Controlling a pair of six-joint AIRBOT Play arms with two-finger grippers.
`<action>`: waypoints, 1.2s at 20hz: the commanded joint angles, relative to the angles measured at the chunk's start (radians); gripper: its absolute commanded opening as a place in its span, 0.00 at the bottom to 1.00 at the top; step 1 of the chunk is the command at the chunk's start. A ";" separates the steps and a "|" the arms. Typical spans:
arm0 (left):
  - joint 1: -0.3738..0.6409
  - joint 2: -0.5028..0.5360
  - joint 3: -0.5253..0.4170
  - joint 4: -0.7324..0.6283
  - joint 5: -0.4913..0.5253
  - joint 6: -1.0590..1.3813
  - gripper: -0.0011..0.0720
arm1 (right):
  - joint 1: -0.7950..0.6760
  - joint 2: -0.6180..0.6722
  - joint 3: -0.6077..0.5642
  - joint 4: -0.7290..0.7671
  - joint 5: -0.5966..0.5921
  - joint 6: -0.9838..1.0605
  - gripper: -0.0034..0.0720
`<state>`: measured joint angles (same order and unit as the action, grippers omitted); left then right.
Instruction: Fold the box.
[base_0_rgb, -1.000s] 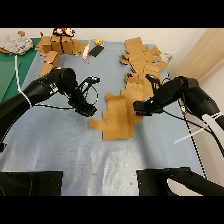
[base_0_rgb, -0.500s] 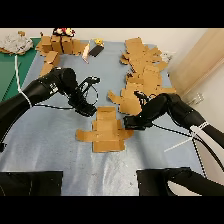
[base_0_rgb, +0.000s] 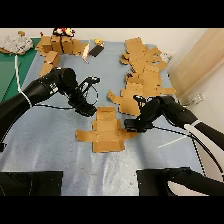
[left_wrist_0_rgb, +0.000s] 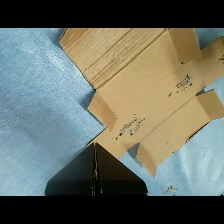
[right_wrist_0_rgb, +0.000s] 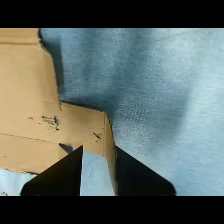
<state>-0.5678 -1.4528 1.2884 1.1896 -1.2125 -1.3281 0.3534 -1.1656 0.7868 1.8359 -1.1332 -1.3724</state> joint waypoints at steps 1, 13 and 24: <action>0.000 0.000 0.000 0.000 0.000 0.000 0.03 | 0.000 -0.037 -0.001 -0.012 0.003 -0.009 0.44; 0.000 0.000 0.000 0.000 0.001 0.000 0.03 | -0.012 -0.032 -0.001 -0.116 -0.054 -0.005 0.44; 0.000 0.000 0.000 0.000 0.000 0.000 0.03 | -0.011 -0.037 -0.080 0.106 0.067 -0.105 0.44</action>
<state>-0.5678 -1.4528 1.2884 1.1892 -1.2118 -1.3277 0.3420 -1.2026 0.7189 1.8793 -1.0950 -1.4364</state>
